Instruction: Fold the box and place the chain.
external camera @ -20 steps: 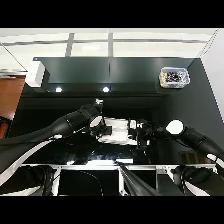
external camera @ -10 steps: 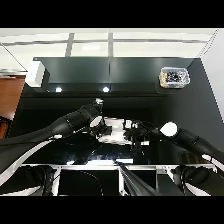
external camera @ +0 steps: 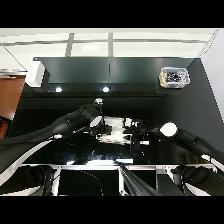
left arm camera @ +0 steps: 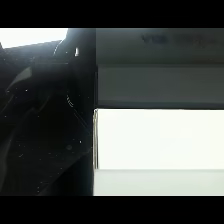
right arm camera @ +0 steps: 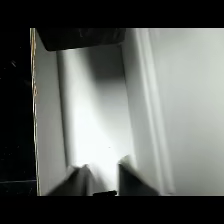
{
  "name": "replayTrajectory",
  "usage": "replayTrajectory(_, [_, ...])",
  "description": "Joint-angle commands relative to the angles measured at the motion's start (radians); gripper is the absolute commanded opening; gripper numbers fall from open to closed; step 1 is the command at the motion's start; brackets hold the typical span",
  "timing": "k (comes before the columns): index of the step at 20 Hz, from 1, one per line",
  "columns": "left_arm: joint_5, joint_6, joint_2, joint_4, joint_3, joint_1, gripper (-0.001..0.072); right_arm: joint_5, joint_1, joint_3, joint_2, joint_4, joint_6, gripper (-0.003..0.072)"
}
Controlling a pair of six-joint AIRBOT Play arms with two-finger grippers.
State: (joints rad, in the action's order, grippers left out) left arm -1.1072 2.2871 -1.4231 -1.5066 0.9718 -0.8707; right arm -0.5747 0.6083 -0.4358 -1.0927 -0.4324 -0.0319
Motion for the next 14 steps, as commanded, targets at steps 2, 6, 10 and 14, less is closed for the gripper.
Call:
replayTrajectory(2, [0.000,-0.002,-0.001,0.001,0.000,-0.001,0.0027,0.002,-0.001,-0.001,0.001,0.012,-0.102,0.0013])
replayTrajectory(6, [-0.002,-0.002,-0.001,0.001,0.001,-0.001,0.0027,-0.156,-0.120,-0.021,0.077,-0.048,-0.481,0.0012])
replayTrajectory(10, [-0.001,-0.002,-0.001,0.001,0.001,-0.001,0.0027,-0.461,-0.435,-0.064,0.184,-0.394,-0.899,0.0013])
replayTrajectory(14, [-0.002,-0.003,-0.001,0.005,0.001,-0.001,0.0027,-0.513,-0.708,-0.050,0.188,-0.589,-1.205,0.0013])
